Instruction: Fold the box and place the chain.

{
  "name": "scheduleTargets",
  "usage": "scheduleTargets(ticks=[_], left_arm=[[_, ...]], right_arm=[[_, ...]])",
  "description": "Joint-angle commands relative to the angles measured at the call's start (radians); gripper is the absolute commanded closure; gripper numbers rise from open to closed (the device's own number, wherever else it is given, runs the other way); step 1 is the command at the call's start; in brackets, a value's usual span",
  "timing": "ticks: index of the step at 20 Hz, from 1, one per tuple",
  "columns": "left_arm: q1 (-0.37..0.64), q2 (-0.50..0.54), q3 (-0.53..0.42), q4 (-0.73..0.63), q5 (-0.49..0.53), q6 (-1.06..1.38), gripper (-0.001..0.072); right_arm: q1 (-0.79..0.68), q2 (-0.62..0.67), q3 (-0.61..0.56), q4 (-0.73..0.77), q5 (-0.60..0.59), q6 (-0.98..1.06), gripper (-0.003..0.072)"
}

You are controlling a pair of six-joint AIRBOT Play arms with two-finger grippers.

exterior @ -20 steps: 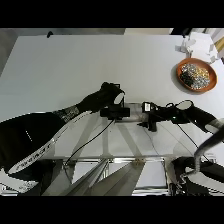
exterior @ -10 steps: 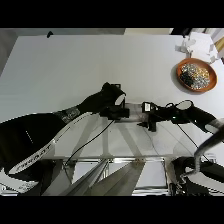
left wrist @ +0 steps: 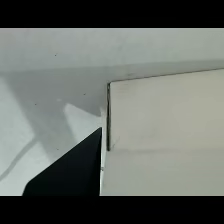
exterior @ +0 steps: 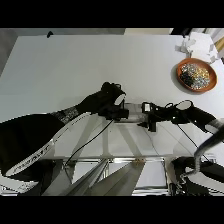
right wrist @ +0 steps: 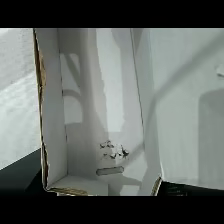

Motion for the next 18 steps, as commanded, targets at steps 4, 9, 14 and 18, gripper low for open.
scheduleTargets(ticks=[4,9,14,18], left_arm=[[-0.002,-0.011,0.000,0.017,-0.052,0.003,0.0561],[-0.008,-0.018,0.000,0.015,-0.046,-0.011,0.0706],[-0.005,-0.014,0.000,0.006,-0.045,-0.012,0.0549],[0.006,0.015,0.000,-0.007,-0.058,0.049,0.0534]], right_arm=[[0.000,0.000,0.000,0.000,-0.002,0.000,0.0373],[0.000,0.000,0.000,0.000,-0.002,0.000,0.0373],[0.000,0.000,0.000,0.000,-0.002,0.000,0.0373],[0.000,0.000,0.000,0.000,-0.002,0.000,0.0373]])
